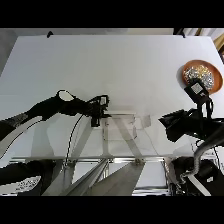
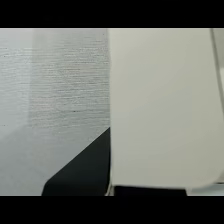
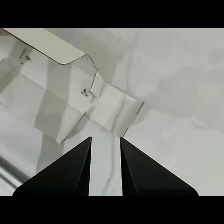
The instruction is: Fold the box and place the chain.
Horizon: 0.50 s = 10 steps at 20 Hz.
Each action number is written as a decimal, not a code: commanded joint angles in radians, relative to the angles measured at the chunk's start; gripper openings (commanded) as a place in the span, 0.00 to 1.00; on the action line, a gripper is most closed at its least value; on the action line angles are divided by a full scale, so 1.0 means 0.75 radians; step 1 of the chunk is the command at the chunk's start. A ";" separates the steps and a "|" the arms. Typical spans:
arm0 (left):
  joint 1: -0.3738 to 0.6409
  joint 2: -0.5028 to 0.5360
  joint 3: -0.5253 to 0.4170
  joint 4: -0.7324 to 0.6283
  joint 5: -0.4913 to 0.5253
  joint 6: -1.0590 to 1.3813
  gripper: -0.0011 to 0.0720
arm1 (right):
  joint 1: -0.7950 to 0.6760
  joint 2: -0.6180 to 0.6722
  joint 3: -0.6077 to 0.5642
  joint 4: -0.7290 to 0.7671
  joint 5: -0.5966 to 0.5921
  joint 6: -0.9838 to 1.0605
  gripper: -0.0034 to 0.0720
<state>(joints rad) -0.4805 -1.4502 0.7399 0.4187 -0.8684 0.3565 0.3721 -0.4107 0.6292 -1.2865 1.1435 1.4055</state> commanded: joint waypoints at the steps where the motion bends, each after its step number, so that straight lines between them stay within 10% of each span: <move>1: -0.011 -0.007 -0.001 -0.020 0.006 0.019 0.03 | 0.001 0.001 0.000 0.001 -0.006 0.001 0.31; 10: -0.010 -0.007 -0.001 -0.029 0.007 0.018 0.03 | 0.001 0.001 0.000 0.007 -0.005 0.001 0.31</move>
<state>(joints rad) -0.4870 -1.4544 0.7395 0.3992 -0.8642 0.3695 0.3721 -0.4107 0.6292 -1.2846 1.1397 1.4055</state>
